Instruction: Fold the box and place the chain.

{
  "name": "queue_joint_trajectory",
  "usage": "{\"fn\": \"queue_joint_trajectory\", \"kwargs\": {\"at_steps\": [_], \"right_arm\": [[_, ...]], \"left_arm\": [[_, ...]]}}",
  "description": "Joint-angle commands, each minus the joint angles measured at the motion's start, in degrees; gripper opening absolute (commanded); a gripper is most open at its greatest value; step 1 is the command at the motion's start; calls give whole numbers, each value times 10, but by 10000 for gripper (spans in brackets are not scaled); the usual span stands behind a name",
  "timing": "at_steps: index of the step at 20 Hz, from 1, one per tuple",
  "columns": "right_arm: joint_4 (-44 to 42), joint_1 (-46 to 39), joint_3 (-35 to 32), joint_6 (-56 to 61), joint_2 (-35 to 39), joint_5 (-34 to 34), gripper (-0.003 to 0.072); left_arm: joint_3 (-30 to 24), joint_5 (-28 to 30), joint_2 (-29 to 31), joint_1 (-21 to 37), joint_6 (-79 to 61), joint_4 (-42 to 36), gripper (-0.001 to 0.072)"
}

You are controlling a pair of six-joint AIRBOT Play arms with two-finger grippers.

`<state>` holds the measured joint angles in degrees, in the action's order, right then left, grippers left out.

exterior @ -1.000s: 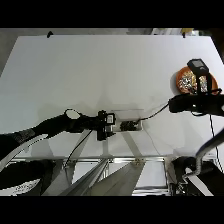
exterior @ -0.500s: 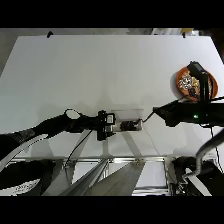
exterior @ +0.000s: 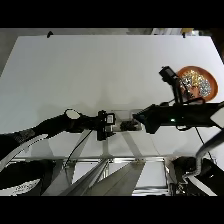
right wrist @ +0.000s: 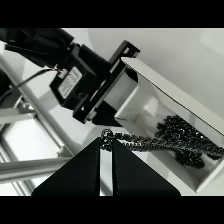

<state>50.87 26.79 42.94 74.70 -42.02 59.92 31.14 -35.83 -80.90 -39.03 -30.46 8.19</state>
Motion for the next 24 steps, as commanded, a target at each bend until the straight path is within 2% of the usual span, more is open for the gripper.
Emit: {"fn": "queue_joint_trajectory", "kwargs": {"at_steps": [1, 7, 9, 11, 13, 14, 15, 16, 18, 20, 22, 24], "right_arm": [[27, 37, -13, 5, -57, -42, 22], [33, 84, -24, 2, -164, -61, 36], [32, 90, -22, -2, -171, -60, 194], [40, 84, -3, -2, -168, -45, 194], [55, 55, 42, -2, -168, -19, 189], [63, 35, 66, -2, -167, -12, 151], [72, 10, 91, -2, -167, -7, 53], [82, -13, 108, -2, -167, -8, 23], [111, -59, 123, -2, -167, -22, 23], [181, -95, 123, 14, -177, -31, 23], [261, -122, 122, 55, -206, -29, 22], [307, -142, 122, 86, -246, -14, 22]], "left_arm": [[0, 0, 0, 0, 0, 0, 170], [0, 0, 0, 0, 0, 0, 170], [0, 0, 0, 0, 0, 0, 170], [0, 0, 0, 0, 0, 0, 170], [0, 0, 0, 0, 0, 0, 170], [0, 0, 0, 0, 0, 0, 170], [0, 0, 0, 0, 0, 0, 170], [0, 0, 0, 0, 0, 0, 170], [0, 0, 0, 0, 0, 0, 170], [0, 0, 0, 0, 0, 0, 170], [0, 0, 0, 0, 0, 0, 170], [0, 0, 0, 0, 0, 0, 170]]}}
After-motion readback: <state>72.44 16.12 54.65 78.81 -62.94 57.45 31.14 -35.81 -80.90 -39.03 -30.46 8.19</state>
